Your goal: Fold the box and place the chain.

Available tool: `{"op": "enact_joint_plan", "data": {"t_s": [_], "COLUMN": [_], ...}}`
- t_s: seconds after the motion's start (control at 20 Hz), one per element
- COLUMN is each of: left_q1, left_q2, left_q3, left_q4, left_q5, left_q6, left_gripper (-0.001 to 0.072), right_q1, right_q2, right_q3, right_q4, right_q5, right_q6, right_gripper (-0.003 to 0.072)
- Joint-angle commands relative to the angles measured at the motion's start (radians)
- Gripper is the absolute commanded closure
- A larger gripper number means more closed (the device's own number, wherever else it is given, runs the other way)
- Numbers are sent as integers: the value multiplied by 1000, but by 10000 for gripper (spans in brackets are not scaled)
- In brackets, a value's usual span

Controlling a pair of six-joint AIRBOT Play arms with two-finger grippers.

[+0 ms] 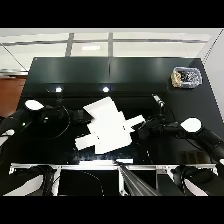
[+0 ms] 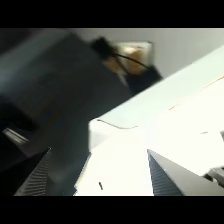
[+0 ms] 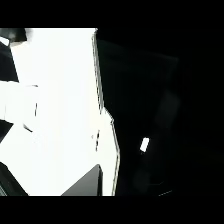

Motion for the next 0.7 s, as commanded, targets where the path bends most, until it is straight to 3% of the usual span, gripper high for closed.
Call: {"op": "enact_joint_plan", "data": {"t_s": [0.0,0.15,0.3,0.35,0.45,0.5,0.6,0.65], "left_q1": [-11,-62,-81,-80,-76,-74,-69,-68], "left_q2": [-103,-206,-259,-261,-261,-261,-261,-261], "left_q3": [-8,13,40,43,46,46,46,46], "left_q4": [-148,-158,-162,-159,-154,-154,-154,-154], "left_q5": [-115,-139,-235,-234,-235,-236,-241,-248], "left_q6": [275,340,492,519,585,607,631,644], "left_gripper": [0,2,44,159,237,344,633,679], "right_q1": [22,22,22,22,21,21,21,21], "right_q2": [1,1,1,1,1,1,1,1], "right_q3": [-1,-1,-1,-1,-1,-1,-1,-1], "right_q4": [2,2,2,2,2,2,1,-2], "right_q5": [-18,-13,-10,-10,-10,-10,-10,-11], "right_q6": [10,23,34,36,36,36,36,36], "right_gripper": [644,644,644,644,644,644,644,644]}}
